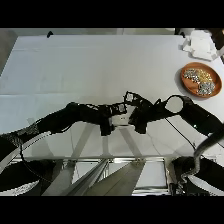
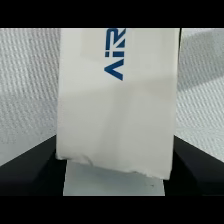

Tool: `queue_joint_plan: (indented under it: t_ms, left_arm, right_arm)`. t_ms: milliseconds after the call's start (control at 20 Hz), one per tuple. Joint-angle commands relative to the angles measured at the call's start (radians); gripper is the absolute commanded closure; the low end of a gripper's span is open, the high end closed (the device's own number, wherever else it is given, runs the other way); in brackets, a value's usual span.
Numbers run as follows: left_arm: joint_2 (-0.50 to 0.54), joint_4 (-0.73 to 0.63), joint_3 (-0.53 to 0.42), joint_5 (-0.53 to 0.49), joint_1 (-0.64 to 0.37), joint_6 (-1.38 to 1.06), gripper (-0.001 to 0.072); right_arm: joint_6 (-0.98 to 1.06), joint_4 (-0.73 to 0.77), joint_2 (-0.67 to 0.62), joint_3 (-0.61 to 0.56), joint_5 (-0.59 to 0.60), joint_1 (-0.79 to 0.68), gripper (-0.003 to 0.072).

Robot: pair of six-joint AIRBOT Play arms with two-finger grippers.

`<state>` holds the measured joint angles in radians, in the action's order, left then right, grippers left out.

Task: Fold the box and place the chain.

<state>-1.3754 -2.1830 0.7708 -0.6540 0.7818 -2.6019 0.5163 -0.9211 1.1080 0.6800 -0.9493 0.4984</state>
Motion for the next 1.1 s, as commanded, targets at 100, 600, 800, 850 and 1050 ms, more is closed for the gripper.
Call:
queue_joint_plan:
  t_ms: [100, 600, 800, 850, 1050]
  left_arm:
    - [0.001, 0.000, 0.001, 0.015, -0.001, 0.008, 0.0313]
    - [0.001, 0.000, 0.001, 0.014, -0.001, 0.008, 0.0313]
    - [0.001, 0.000, 0.001, 0.015, -0.001, 0.008, 0.0313]
    - [0.001, 0.000, 0.001, 0.015, -0.001, 0.008, 0.0313]
    - [0.001, 0.000, 0.001, 0.014, -0.001, 0.008, 0.0313]
  right_arm:
    - [0.014, 0.017, -0.002, -0.001, -0.034, 0.001, 0.0499]
    - [0.010, 0.008, -0.115, -0.001, 0.032, 0.000, 0.0357]
    - [0.010, -0.003, -0.150, -0.001, 0.040, 0.000, 0.0530]
    - [0.012, -0.011, -0.156, -0.001, 0.047, 0.000, 0.0662]
    - [0.036, 0.064, -0.159, -0.066, 0.194, 0.000, 0.0667]
